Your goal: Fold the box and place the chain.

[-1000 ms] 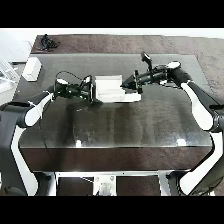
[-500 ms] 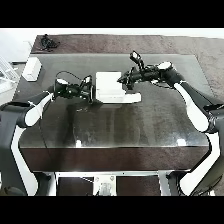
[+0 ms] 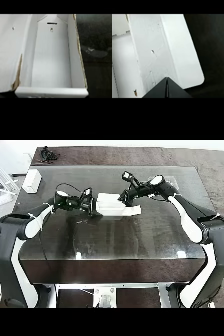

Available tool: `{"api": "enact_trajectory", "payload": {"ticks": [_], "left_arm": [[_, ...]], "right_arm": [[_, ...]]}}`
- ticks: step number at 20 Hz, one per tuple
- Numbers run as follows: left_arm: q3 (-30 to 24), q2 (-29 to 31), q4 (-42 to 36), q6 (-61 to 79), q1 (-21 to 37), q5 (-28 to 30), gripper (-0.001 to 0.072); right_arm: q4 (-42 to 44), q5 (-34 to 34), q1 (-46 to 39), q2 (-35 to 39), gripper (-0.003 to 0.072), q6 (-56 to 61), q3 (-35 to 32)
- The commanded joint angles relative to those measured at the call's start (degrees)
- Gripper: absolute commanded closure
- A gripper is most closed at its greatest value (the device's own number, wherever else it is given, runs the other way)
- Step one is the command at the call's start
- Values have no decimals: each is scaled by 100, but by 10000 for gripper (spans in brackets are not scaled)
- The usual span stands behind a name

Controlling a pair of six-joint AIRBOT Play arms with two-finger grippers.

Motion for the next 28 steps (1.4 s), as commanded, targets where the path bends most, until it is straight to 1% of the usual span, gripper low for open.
{"api": "enact_trajectory", "payload": {"ticks": [1, 3, 6, 9, 12, 14, 16, 17, 18, 19, 20, 21, 23, 24, 28], "left_arm": [[2, 4, -11, 2, 0, 15, 420], [2, 4, -9, 2, 0, 15, 420], [2, 4, -11, 2, 0, 17, 420], [2, 4, -11, 2, 0, 15, 420], [2, 4, -11, 2, 0, 17, 420], [2, 4, -11, 2, 0, 15, 420], [2, 4, -11, 2, 0, 17, 419], [2, 4, -11, 2, 0, 17, 420], [2, 4, -11, 2, 0, 15, 419], [2, 4, -13, 2, 0, 17, 420], [2, 4, -13, 2, 0, 15, 420], [2, 4, -13, 2, 0, 15, 420], [2, 4, -13, 2, 0, 15, 420], [2, 4, -13, 2, 0, 15, 420], [2, 4, -13, 2, 0, 15, 420]], "right_arm": [[-179, 50, 22, -13, 686, -188, 146], [-92, 44, -26, 153, 689, -186, 319], [-118, 31, -98, 706, 690, 90, 367], [-527, 328, -208, 1259, 690, 345, 280], [-756, 173, -256, 1742, 689, 297, -409], [-772, -411, -260, 1985, 689, 151, -1139], [-592, -1325, -258, 2083, 688, -269, -1864], [-315, -1617, -260, 2079, 685, -584, -2157], [-210, -1624, -267, 2081, 682, -944, -2363], [-210, -1572, -264, 2079, 517, -1213, -2514], [-212, -1539, -260, 2079, 240, -1414, -2627], [-212, -1517, -260, 2074, 109, -1567, -2704], [-212, -1399, -258, 2028, 124, -1829, -2739], [-205, -1325, -258, 2004, 220, -1939, -2736], [-164, -1134, -254, 1908, 212, -2096, -2723]]}}
